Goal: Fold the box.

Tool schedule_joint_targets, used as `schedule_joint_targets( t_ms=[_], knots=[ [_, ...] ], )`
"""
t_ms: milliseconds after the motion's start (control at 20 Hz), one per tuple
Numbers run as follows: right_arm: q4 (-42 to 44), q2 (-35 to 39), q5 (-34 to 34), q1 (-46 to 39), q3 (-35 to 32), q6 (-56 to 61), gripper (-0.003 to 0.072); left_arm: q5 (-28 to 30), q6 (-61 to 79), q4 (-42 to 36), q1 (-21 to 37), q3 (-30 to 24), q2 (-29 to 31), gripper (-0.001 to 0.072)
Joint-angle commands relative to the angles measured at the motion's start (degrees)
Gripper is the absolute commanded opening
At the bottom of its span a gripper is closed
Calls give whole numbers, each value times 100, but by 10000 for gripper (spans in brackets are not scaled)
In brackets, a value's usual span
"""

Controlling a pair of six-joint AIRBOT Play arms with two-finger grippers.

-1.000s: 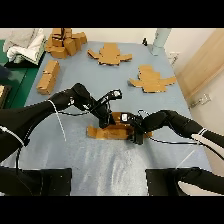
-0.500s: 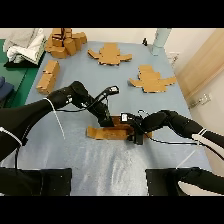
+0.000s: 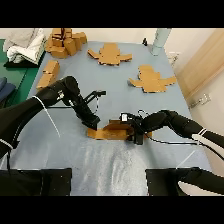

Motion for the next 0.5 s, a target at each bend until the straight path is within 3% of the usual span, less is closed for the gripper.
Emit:
schedule_joint_targets(
  t_ms=[0,200,300,450],
  knots=[
    [0,0,-7,-2,4,4,518,409,-96,-2166,-122,-455,11,13],
    [0,0,-7,-2,4,4,519,1755,400,-3877,-151,-509,-144,13],
    [0,0,-7,0,4,4,518,2317,387,-3862,-142,-485,-273,12],
    [0,0,-4,0,4,4,518,2710,184,-3569,-142,-483,-592,10]
  ],
)
